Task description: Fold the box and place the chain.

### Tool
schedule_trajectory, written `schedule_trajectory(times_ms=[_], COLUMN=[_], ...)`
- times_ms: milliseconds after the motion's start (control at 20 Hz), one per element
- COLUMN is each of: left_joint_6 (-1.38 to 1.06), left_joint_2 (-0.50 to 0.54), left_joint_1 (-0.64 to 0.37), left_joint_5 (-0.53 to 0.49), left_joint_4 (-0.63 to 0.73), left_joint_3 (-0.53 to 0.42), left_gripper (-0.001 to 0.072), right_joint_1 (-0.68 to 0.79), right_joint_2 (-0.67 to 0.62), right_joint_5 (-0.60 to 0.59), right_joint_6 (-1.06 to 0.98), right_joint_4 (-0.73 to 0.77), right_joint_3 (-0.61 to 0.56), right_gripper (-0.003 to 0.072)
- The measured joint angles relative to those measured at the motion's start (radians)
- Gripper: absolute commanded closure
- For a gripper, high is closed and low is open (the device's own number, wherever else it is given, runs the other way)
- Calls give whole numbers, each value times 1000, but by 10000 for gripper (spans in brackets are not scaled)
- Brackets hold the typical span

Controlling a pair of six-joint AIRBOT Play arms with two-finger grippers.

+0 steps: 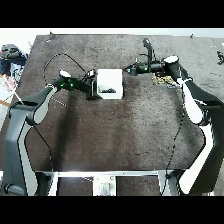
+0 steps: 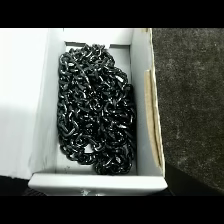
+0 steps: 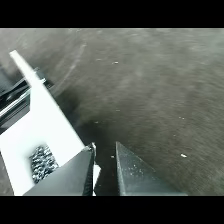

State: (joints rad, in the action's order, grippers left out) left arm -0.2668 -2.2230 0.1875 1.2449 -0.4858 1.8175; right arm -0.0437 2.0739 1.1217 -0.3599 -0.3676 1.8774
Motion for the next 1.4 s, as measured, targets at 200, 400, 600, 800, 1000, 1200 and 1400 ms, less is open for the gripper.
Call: schedule_trajectory(times_ms=[200, 400, 600, 800, 1000, 1200, 1400], left_joint_6=[0, 0, 0, 0, 0, 0, 0], left_joint_2=[0, 0, 0, 0, 0, 0, 0], left_joint_1=[0, 0, 0, 0, 0, 0, 0], left_joint_5=[0, 0, 0, 0, 0, 0, 0], left_joint_4=[0, 0, 0, 0, 0, 0, 0], left_joint_3=[0, 0, 0, 0, 0, 0, 0], left_gripper=[263, 263, 262, 263, 262, 263, 262], right_joint_1=[-12, -16, -30, -63, -99, -126, -138], right_joint_2=[4, -20, -38, -42, -45, -45, -45], right_joint_5=[63, 136, 197, 235, 250, 252, 236], right_joint_6=[61, 111, 134, 144, 180, 226, 258], right_joint_4=[-3, -11, -70, -149, -182, -195, -196], right_joint_3=[9, 12, 13, 12, 12, 12, 12], right_gripper=[534, 533, 433, 433, 432, 331, 346])
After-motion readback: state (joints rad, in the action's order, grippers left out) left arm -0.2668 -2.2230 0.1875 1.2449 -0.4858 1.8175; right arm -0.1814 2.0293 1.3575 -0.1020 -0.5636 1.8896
